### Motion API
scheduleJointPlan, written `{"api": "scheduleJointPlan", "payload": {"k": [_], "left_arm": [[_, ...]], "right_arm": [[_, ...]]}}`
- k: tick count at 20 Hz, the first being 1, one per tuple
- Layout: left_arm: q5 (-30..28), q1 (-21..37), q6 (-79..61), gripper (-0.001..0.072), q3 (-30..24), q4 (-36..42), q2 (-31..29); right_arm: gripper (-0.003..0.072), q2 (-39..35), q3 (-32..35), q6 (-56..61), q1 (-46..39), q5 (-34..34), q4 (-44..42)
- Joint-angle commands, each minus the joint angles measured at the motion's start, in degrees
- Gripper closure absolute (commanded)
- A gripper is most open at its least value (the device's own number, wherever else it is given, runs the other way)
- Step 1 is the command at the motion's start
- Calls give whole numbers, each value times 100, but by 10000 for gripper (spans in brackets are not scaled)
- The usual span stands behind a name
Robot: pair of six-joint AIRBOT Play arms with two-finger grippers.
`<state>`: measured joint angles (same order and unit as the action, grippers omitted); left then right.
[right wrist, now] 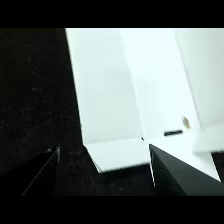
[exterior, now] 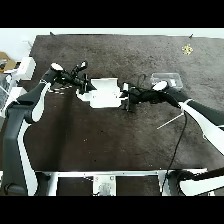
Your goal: Fold the box and place the chain.
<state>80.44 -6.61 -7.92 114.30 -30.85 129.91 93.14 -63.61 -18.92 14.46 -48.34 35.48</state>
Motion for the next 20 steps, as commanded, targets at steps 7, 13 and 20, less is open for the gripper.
{"api": "scheduleJointPlan", "payload": {"k": [7, 13, 20], "left_arm": [[-7, 0, -2, 697, -2, 4, 4], [-7, 0, -2, 697, -2, 4, 4], [-7, 0, -2, 697, -2, 4, 4]], "right_arm": [[53, 621, -444, 118, 286, 778, 393], [53, 380, -651, 118, -37, 645, -109], [42, 1126, -1888, 717, -369, -269, -249]]}}
